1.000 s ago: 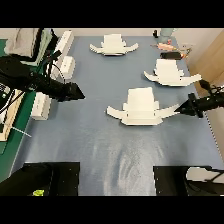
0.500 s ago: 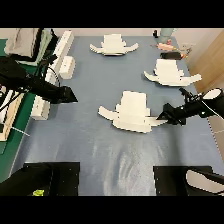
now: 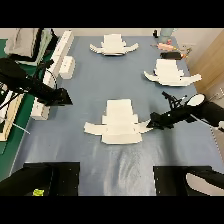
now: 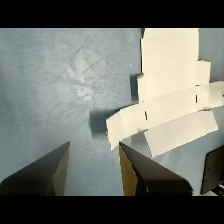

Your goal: Fold the box.

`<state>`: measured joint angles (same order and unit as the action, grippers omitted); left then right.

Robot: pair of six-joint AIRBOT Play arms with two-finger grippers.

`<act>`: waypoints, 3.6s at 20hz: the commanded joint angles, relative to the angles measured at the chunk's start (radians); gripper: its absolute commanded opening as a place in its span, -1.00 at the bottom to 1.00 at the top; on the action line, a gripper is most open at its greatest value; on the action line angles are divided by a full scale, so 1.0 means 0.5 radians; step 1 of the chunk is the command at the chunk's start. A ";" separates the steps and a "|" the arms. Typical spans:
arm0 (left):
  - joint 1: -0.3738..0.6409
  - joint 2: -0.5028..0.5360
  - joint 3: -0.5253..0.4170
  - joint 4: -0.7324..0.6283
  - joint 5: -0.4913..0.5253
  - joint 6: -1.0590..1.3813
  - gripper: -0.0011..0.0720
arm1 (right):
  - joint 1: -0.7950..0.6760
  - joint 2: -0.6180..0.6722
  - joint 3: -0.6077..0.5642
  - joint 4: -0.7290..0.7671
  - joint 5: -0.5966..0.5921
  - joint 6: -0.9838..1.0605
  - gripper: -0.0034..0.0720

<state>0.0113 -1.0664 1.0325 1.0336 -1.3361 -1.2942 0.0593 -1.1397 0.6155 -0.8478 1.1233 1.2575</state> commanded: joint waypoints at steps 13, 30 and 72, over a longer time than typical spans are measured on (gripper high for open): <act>0.001 -0.478 -0.291 -0.652 0.003 0.668 0.38 | 0.684 0.308 -0.158 -0.152 -0.641 0.059 -0.91; -0.318 -1.109 -0.146 -1.021 0.207 1.162 0.29 | 0.721 0.308 -0.158 -0.153 -0.638 0.059 -0.91; -0.997 -0.307 -0.496 -1.031 0.996 2.663 -0.94 | 0.759 0.361 0.038 -0.816 -0.262 0.912 -0.91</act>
<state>-0.4831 -1.2541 0.8158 0.5182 -0.8772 0.0093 0.4179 -0.9588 0.7071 -1.2575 1.0168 1.6894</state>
